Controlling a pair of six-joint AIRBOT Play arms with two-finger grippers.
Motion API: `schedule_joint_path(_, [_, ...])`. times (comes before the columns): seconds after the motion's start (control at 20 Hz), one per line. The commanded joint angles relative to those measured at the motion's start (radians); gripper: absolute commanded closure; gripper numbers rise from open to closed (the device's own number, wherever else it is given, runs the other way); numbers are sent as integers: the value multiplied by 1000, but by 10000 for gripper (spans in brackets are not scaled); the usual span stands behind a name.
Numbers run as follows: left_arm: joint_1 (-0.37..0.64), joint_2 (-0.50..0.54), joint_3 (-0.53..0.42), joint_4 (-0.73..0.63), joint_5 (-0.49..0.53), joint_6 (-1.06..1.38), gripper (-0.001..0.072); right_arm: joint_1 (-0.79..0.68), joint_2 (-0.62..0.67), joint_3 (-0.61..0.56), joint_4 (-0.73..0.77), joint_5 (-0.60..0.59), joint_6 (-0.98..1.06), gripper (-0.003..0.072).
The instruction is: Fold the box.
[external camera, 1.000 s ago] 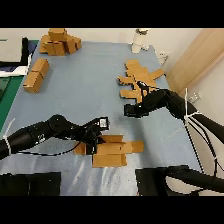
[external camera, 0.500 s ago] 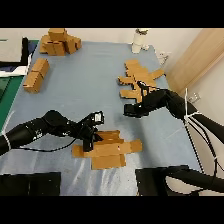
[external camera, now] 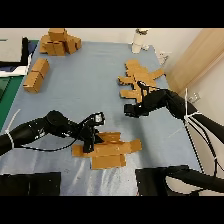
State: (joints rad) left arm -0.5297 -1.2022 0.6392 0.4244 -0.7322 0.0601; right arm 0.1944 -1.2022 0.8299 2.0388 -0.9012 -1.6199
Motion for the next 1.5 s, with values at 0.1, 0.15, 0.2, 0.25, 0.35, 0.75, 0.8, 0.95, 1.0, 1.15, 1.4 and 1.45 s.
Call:
schedule_joint_path(0.1, [0, -3, 0, 2, -2, 0, 696, 13, 53, 0, -12, -104, 13, 683])
schedule_joint_path(0.15, [0, -3, 0, 2, -2, 0, 696, 33, 85, 0, -51, -124, 53, 683])
schedule_joint_path(0.2, [0, -3, 0, 2, -2, 0, 696, 58, 117, 0, -109, -148, 108, 683])
schedule_joint_path(0.25, [0, -3, 0, 2, -1, 0, 696, 89, 149, 0, -180, -183, 182, 683])
schedule_joint_path(0.35, [0, -3, 0, 2, -2, 0, 696, 184, 217, -1, -313, -280, 317, 683])
schedule_joint_path(0.75, [0, -3, 0, 2, -2, 0, 696, 745, 581, -295, -513, -289, 441, 684])
schedule_joint_path(0.8, [0, -3, 0, 2, -2, 0, 696, 814, 640, -337, -512, -281, 452, 684])
schedule_joint_path(0.95, [0, -3, 0, 2, -2, 0, 696, 994, 808, -415, -515, -218, 438, 684])
schedule_joint_path(1.0, [0, -3, 0, 2, -2, 0, 696, 1037, 838, -431, -513, -184, 395, 684])
schedule_joint_path(1.15, [0, -3, 0, 2, -2, 0, 696, 1126, 836, -471, -502, -88, 161, 248])
schedule_joint_path(1.4, [0, -3, 0, 2, -2, 0, 696, 1150, 582, -472, -511, -11, -69, 223])
schedule_joint_path(1.45, [0, -3, 0, 2, -2, 0, 696, 1152, 529, -472, -527, -8, -69, 223])
